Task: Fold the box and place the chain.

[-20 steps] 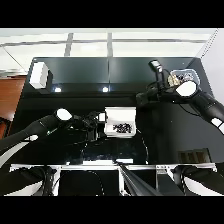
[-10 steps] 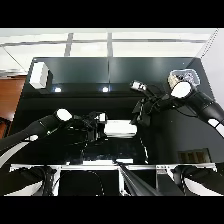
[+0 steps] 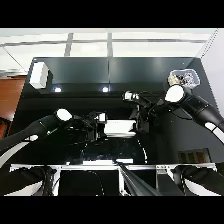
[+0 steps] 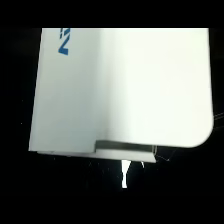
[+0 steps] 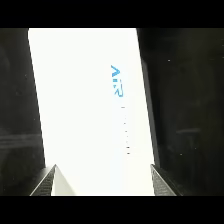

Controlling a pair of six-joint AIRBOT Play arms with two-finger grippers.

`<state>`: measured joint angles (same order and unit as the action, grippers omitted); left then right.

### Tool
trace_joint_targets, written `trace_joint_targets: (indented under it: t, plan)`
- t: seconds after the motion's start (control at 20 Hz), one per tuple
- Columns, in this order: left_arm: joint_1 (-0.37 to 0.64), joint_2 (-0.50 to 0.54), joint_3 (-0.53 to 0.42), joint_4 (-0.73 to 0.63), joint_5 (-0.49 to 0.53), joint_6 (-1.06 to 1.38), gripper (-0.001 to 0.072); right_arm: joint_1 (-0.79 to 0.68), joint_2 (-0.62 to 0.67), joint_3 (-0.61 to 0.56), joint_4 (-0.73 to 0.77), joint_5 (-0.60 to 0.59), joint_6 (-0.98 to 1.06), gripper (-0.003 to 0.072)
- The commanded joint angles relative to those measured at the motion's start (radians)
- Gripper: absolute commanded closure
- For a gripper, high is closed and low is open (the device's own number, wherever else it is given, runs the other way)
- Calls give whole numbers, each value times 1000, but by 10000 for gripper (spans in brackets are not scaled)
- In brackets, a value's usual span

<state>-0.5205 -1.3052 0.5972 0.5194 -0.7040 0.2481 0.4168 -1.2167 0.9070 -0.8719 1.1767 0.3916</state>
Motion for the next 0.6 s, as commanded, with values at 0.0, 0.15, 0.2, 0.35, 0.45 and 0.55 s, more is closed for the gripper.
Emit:
trace_joint_targets:
  t: [0.0,0.15,0.2,0.35,0.45,0.55]
  plan:
    - [0,0,1,0,0,1,433,30,5,-5,-23,-48,-3,27]
    - [0,0,1,0,0,1,433,61,5,-6,-23,-114,-7,26]
    - [0,0,1,0,0,1,433,66,5,-6,-24,-119,-7,26]
    - [0,0,1,0,0,1,433,66,5,-6,-23,-111,-3,26]
    - [0,0,1,0,0,1,434,66,5,-6,-23,-101,5,39]
    - [0,0,1,0,0,1,434,66,5,-6,-23,-85,9,203]
